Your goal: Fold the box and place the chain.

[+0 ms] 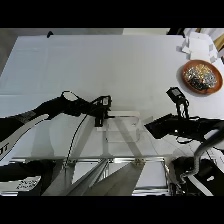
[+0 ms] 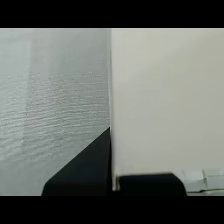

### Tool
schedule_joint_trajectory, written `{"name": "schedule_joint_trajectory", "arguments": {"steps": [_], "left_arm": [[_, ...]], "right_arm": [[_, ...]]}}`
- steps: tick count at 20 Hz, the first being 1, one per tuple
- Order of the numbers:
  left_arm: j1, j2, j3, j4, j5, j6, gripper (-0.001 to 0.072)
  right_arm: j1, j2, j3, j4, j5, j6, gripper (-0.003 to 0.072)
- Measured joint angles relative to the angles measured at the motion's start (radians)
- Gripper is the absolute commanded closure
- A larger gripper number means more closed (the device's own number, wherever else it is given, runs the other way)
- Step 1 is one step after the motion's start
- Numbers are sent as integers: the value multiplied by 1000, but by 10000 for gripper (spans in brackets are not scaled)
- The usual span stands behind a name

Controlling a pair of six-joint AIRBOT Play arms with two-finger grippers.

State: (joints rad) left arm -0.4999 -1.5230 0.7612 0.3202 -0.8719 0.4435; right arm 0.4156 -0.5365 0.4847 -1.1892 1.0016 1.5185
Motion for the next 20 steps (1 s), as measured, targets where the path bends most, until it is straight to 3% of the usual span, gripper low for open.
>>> {"name": "schedule_joint_trajectory", "arguments": {"steps": [20], "left_arm": [[0,-1,0,1,37,2,698]], "right_arm": [[0,0,0,-1,-19,0,139]]}}
